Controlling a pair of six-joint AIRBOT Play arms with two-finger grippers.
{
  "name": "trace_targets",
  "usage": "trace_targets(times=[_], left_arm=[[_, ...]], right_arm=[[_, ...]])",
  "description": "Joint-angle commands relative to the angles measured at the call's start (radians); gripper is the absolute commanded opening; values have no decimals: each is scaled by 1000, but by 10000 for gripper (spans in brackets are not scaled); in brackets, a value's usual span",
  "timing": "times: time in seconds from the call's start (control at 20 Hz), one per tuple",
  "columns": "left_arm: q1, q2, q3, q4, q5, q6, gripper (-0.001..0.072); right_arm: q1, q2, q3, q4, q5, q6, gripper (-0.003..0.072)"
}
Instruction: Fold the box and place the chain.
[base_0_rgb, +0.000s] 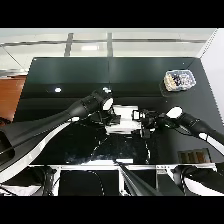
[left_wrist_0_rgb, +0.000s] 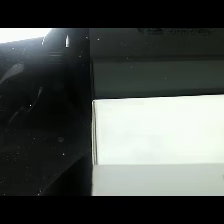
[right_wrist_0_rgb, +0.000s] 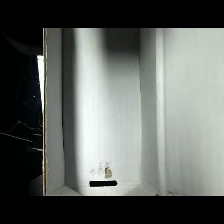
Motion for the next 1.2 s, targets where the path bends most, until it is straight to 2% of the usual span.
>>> trace_targets(times=[0.0, 0.15, 0.2, 0.25, 0.3, 0.5, 0.75, 1.0, 1.1, 1.15], left_arm=[[0, 0, 1, 0, -1, 0, 25], [0, 0, 1, 0, -1, 0, 25], [0, 0, 1, 0, -1, 0, 25], [0, 0, 1, 0, -1, 0, 25], [0, 0, 1, 0, -1, 0, 25], [0, 0, 1, 0, -1, 0, 25], [0, 0, 1, 0, -1, 0, 25], [0, 0, 1, 0, -1, 0, 25], [0, 0, 1, 0, 0, 0, 25], [0, 0, 1, 0, 0, 0, 25]], right_arm=[[1, 0, 1, 1, 1, -1, 230], [1, 0, 1, 0, 10, 3, 232], [1, 0, 1, 1, 2, 11, 350], [1, 0, 1, 1, -8, 36, 631], [1, 0, 1, 1, -26, 68, 720], [-25, 51, 1, -42, -1, 95, 720], [-54, 125, 1, -209, 106, 126, 720], [-53, 126, 1, -175, 93, 126, 720], [-53, 126, 1, -154, 118, 125, 581], [-53, 126, 1, -154, 127, 125, 555]])
